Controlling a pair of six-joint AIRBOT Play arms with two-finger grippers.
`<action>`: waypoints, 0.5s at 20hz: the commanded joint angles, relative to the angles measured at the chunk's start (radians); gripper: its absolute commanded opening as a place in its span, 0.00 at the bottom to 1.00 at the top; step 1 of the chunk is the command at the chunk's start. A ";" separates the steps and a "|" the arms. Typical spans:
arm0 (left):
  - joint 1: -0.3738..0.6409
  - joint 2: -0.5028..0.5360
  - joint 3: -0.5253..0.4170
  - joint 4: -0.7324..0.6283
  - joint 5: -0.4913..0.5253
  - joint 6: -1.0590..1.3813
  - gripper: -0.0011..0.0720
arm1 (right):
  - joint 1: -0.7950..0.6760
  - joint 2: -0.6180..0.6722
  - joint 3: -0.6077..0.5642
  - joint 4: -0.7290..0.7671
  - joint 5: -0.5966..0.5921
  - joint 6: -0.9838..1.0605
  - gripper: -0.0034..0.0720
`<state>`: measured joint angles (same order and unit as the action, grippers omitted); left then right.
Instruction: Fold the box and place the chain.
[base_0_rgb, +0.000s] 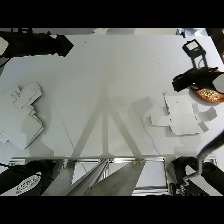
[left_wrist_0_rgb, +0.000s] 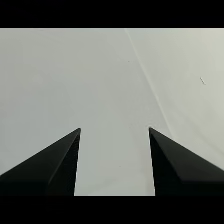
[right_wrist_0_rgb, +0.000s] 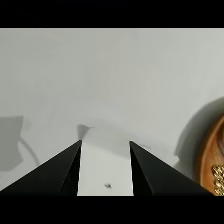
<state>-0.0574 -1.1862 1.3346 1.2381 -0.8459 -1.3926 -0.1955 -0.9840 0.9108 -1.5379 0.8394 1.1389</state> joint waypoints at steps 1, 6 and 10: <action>0.000 0.001 0.001 0.000 0.000 0.000 0.65 | -0.169 0.000 0.018 -0.067 0.116 0.039 0.50; 0.000 0.001 0.001 0.000 0.000 0.000 0.65 | -0.470 -0.042 0.018 -0.103 0.325 -0.001 0.52; 0.000 0.001 0.001 0.000 0.000 0.000 0.65 | -0.594 -0.113 0.018 -0.117 0.437 -0.050 0.56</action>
<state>-0.0574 -1.1862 1.3346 1.2385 -0.8463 -1.3926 -0.6926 -1.0546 0.9276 -1.6360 1.1736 1.1198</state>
